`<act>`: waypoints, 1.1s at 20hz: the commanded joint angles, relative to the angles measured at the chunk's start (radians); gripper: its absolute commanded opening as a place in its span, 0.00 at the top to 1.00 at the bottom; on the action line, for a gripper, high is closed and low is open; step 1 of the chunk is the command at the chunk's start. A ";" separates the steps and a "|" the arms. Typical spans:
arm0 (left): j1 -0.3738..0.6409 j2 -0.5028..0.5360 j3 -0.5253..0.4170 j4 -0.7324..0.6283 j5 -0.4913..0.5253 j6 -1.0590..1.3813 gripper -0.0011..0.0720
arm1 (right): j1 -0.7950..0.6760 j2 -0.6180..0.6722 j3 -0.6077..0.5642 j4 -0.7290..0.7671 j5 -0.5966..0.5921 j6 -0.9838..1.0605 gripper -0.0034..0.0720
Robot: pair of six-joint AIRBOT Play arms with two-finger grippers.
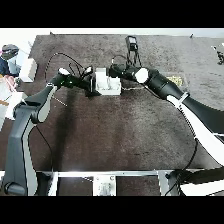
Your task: Fold the box and place the chain.
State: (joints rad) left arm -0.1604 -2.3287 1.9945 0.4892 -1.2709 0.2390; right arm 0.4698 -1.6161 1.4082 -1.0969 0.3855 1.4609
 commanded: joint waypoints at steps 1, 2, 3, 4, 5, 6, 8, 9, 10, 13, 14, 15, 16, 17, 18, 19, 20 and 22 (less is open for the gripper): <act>0.001 -0.001 0.000 0.000 0.001 0.002 0.33 | -0.012 -0.012 -0.010 -0.034 0.143 0.001 0.44; 0.001 -0.001 0.000 0.000 0.000 0.002 0.33 | -0.030 -0.008 -0.015 -0.051 0.163 0.001 0.55; 0.001 -0.001 0.000 0.000 0.000 0.002 0.33 | -0.054 -0.001 -0.024 -0.057 0.178 0.001 0.56; 0.001 -0.001 0.000 0.000 0.000 0.002 0.33 | -0.087 0.010 -0.044 -0.059 0.181 0.002 0.56; 0.001 -0.001 0.000 0.000 0.000 0.002 0.33 | -0.126 0.020 -0.063 -0.060 0.185 0.017 0.56; 0.001 -0.001 0.000 0.000 0.000 0.002 0.33 | -0.173 0.025 -0.079 -0.060 0.204 0.034 0.56; 0.001 -0.001 0.000 0.000 0.000 0.002 0.33 | -0.274 0.024 -0.106 -0.069 0.253 0.074 0.56; 0.001 -0.001 0.000 0.000 0.000 0.002 0.33 | -0.319 0.024 -0.124 -0.079 0.254 0.091 0.56; 0.001 -0.001 0.000 0.000 0.000 0.002 0.33 | -0.367 0.024 -0.143 -0.091 0.249 0.117 0.56; 0.001 -0.001 0.000 0.000 0.000 0.002 0.33 | -0.477 0.001 -0.158 -0.097 0.247 0.176 0.56; 0.001 -0.001 0.000 0.000 0.000 0.002 0.33 | -0.501 -0.011 -0.158 -0.097 0.243 0.183 0.56; 0.001 -0.001 0.000 0.000 0.000 0.002 0.33 | -0.515 -0.021 -0.158 -0.097 0.235 0.187 0.56; 0.001 -0.001 0.000 0.000 0.000 0.002 0.33 | -0.525 -0.032 -0.157 -0.097 0.220 0.186 0.56; 0.001 -0.001 0.000 0.000 0.000 0.002 0.33 | -0.530 -0.042 -0.157 -0.097 0.205 0.187 0.56; 0.001 -0.001 0.000 0.000 0.000 0.002 0.33 | -0.531 -0.051 -0.156 -0.097 0.193 0.187 0.56; 0.001 -0.001 0.000 0.000 0.000 0.002 0.33 | -0.531 -0.061 -0.156 -0.096 0.180 0.187 0.56; 0.001 -0.001 0.000 0.000 0.000 0.002 0.33 | -0.529 -0.074 -0.148 -0.097 0.175 0.186 0.56; 0.001 -0.001 0.000 0.000 0.000 0.002 0.33 | -0.526 -0.110 -0.116 -0.096 0.175 0.186 0.56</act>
